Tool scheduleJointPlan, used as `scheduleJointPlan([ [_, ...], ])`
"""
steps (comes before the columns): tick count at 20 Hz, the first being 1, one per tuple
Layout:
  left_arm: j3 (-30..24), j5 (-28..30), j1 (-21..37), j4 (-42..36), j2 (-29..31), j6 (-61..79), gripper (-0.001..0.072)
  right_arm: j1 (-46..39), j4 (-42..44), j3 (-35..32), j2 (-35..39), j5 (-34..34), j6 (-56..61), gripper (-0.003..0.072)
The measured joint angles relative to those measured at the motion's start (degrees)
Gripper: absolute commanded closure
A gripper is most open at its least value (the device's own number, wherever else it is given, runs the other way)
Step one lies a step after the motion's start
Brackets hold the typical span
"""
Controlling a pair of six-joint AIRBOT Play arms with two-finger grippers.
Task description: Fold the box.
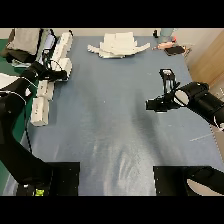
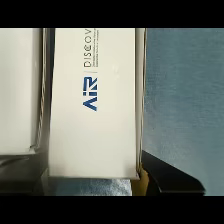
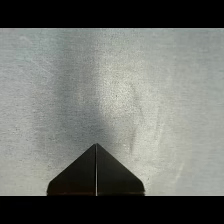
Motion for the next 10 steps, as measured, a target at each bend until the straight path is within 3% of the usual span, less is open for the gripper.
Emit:
scheduleJointPlan([
  [10,1.97,4.70,-1.77,0.61,-1.70,2.80,0.0248,0.02,-0.39,0.00,0.00,-0.26,0.00,0.0684],
])
